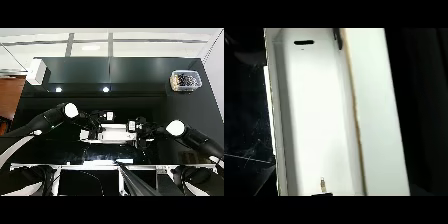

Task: Fold the box and place the chain.

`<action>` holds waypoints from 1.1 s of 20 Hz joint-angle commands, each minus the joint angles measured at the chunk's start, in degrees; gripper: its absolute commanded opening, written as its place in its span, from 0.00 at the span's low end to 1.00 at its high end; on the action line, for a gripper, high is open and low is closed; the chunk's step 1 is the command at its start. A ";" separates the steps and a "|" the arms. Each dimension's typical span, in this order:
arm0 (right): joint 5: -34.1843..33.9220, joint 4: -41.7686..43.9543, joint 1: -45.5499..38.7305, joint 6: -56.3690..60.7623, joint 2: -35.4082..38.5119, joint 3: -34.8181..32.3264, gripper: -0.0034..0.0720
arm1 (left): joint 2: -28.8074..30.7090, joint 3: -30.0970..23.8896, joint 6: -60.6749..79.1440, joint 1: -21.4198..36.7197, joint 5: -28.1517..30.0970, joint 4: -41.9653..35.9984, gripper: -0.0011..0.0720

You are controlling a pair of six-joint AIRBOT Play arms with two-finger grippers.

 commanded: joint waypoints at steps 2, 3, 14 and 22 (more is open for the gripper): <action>0.22 1.90 -0.02 -8.00 -3.96 -0.02 0.98 | 0.00 0.04 -0.02 -0.02 0.07 0.02 0.05; 0.22 2.19 -0.02 -8.98 -4.79 -0.02 0.98 | 0.00 0.04 -0.02 -0.02 0.04 0.02 0.05; 2.19 4.74 -4.55 -13.25 -7.04 -0.11 0.97 | 0.00 0.04 -0.02 -0.02 0.07 0.02 0.05; 2.25 4.46 -4.42 -13.68 -10.03 -0.15 0.97 | 0.00 0.04 -0.02 -0.02 0.07 0.02 0.05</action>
